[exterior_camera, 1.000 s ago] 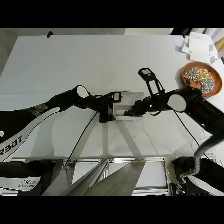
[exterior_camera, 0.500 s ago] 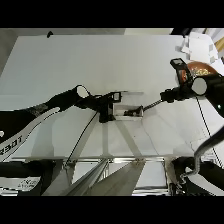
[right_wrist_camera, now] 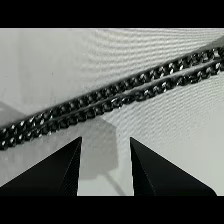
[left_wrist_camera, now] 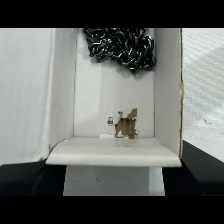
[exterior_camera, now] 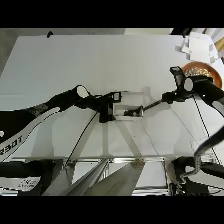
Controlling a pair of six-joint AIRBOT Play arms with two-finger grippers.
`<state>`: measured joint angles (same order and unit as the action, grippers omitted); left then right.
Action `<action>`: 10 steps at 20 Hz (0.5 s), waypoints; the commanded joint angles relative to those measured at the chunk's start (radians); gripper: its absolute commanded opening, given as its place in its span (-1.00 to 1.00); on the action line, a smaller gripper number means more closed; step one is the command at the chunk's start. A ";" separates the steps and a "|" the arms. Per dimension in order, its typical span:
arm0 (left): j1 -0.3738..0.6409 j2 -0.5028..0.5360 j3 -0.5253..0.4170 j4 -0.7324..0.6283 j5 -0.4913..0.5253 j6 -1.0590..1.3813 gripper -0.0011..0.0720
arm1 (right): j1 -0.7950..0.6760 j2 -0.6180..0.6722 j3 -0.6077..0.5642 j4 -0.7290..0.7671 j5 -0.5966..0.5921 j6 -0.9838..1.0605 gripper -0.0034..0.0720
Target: Fold the box and place the chain.
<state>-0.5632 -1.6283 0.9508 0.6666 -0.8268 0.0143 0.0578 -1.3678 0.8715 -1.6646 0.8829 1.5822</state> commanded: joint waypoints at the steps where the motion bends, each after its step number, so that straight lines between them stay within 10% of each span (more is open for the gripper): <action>1: 0.001 -0.001 0.000 0.000 0.000 0.000 -0.93 | -0.004 -0.028 0.000 -0.007 -0.079 0.015 -0.03; 10: 0.001 -0.001 0.000 0.000 0.000 0.000 -0.93 | -0.004 -0.070 0.000 -0.006 -0.089 0.087 -0.22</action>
<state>-0.5632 -1.6283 0.9508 0.6666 -0.8268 0.0147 0.0544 -1.4189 0.8722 -1.6711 0.7849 1.6466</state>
